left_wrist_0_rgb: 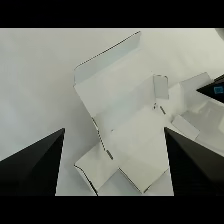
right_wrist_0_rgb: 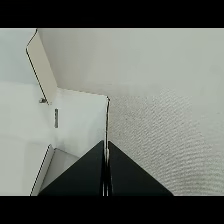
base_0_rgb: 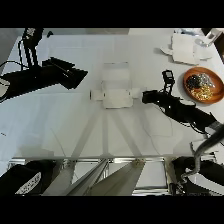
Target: Fold the box and place the chain.
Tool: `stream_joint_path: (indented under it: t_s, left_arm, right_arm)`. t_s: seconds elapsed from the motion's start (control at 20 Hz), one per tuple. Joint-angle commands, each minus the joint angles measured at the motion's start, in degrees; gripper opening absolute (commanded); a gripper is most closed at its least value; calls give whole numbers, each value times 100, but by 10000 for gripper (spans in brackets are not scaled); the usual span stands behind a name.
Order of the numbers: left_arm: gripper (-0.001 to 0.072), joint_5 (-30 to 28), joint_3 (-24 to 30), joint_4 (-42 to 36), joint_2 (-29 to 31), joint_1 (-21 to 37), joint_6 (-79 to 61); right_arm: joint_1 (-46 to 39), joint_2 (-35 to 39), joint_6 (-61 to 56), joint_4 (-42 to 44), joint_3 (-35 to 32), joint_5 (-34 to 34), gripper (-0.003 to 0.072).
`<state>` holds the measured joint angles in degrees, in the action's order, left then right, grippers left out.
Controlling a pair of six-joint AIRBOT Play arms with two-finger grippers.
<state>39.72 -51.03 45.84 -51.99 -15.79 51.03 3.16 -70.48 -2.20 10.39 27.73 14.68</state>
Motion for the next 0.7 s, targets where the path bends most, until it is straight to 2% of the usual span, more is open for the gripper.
stream_joint_path:
  t_s: [0.0, 0.65]
  left_arm:
    - [693, -2, -4, 2, 2, -2, 0]
    - [693, -2, -7, 2, 4, -2, 0]
  right_arm:
    - [-2, 4, 72, 98, -35, 131, 11]
    - [-2, 4, 74, 96, -35, 227, 11]
